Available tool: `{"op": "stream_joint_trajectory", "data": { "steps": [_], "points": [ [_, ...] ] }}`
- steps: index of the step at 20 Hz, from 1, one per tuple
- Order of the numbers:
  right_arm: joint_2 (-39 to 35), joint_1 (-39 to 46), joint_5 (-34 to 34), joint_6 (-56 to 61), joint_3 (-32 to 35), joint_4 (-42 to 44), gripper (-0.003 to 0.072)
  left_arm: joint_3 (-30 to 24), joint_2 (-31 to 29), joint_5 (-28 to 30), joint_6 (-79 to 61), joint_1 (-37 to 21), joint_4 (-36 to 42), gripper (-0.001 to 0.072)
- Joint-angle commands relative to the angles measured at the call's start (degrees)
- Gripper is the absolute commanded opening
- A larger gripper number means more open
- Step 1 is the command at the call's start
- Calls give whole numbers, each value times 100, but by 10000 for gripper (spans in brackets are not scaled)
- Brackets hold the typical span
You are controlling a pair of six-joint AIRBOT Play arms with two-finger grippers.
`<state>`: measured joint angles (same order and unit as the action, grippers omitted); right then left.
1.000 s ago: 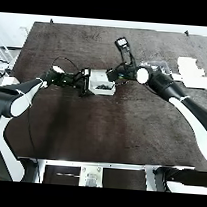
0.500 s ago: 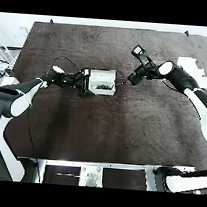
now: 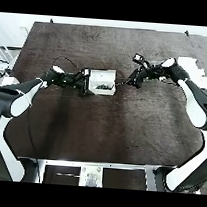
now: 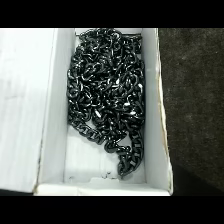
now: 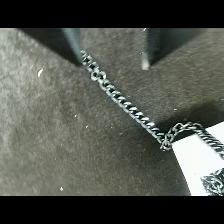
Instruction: Fold the box and place the chain.
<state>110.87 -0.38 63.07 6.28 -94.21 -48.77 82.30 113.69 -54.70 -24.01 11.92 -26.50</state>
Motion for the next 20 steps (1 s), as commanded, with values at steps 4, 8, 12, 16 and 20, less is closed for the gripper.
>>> {"op": "stream_joint_trajectory", "data": {
  "steps": [4, 8, 12, 16, 20],
  "points": [
    [463, -13, 372, -376, -542, 50, 398, 0, -4, 4, 0, -2, 0, 419],
    [459, -210, 393, -306, -573, -605, 475, 0, -4, 2, 0, 0, 0, 419],
    [466, -503, -39, -177, -568, -1373, 454, 2, -4, 0, 0, 0, 0, 419],
    [472, -525, -256, -87, -568, -1392, 431, 0, -4, 2, 0, -2, 0, 419],
    [503, -525, 11, 31, -566, -1392, 330, 0, -4, 0, 0, -2, 0, 419]
  ]
}}
